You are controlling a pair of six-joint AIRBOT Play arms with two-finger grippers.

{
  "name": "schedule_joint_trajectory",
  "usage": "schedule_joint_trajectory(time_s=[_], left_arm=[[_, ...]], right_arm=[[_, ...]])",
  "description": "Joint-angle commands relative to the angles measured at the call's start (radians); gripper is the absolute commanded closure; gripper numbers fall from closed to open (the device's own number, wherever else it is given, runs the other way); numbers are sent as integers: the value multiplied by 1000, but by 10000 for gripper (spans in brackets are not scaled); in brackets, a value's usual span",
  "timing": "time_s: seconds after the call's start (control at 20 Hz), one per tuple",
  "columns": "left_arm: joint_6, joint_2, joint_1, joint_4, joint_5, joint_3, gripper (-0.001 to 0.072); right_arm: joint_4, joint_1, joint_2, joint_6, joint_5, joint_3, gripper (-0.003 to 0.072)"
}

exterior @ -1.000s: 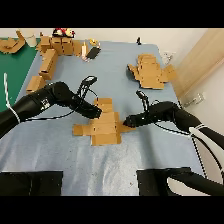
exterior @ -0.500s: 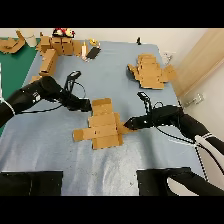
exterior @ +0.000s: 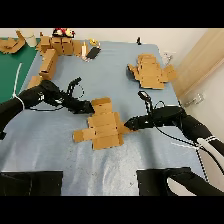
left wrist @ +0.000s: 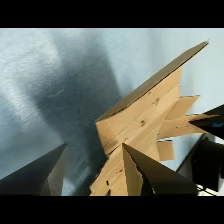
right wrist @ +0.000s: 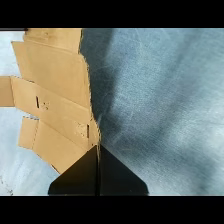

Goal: Fold the box.

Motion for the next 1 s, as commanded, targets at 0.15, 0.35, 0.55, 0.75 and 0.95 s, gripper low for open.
schedule_joint_trajectory(time_s=[0.15,0.35,0.55,0.75,0.95], left_arm=[[269,-34,14,-243,-67,1,193],[294,-65,32,-263,-179,1,194],[326,-119,33,-305,-272,1,194],[361,-133,37,-350,-272,1,194],[365,-133,65,-348,-303,1,417]], right_arm=[[-3,0,1,-2,-5,0,684],[-12,0,1,-2,-4,0,684],[-12,0,1,-2,-5,0,684],[-12,0,1,-2,-9,0,684],[-12,0,1,-2,-9,0,684]])
